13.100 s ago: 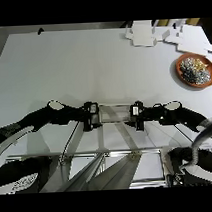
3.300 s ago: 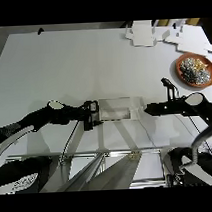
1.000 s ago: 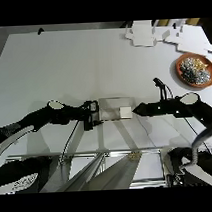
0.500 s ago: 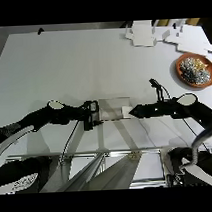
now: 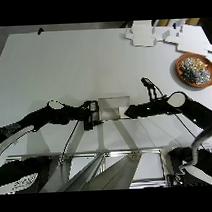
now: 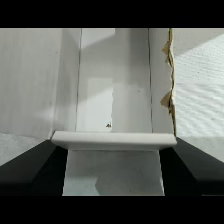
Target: Fold the box and place the chain.
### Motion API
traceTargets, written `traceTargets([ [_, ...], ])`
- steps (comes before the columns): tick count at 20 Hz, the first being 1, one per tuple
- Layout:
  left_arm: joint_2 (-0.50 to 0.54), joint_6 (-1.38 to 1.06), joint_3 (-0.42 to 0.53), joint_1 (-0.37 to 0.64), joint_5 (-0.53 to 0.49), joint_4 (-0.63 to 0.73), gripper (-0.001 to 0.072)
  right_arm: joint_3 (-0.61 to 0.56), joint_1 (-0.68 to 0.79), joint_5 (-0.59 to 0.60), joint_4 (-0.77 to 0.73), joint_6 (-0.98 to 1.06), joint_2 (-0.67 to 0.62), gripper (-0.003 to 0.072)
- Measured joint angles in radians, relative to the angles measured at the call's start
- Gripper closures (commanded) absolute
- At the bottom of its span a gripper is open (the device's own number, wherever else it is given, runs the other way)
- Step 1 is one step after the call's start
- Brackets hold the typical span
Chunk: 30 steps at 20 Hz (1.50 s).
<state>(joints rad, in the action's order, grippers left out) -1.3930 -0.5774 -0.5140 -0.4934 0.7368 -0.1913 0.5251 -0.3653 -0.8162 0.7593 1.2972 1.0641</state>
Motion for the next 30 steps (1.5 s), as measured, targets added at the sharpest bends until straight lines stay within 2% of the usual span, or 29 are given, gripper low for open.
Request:
traceTargets([
  [5,0.000,0.000,0.000,0.000,0.000,0.000,0.0438,0.060,-0.079,0.034,0.147,0.205,0.026,0.0246],
  [13,0.000,0.000,0.000,0.000,0.000,0.000,0.0438,0.079,-0.119,0.040,0.274,0.354,0.036,0.0273],
  [23,0.000,0.000,0.000,0.000,0.002,-0.001,0.0438,0.240,-0.220,-0.081,0.394,0.463,0.174,0.0286],
  [30,0.000,-0.003,0.000,0.000,0.005,-0.003,0.0438,0.267,-0.294,-0.104,0.523,0.636,0.221,0.0286],
])
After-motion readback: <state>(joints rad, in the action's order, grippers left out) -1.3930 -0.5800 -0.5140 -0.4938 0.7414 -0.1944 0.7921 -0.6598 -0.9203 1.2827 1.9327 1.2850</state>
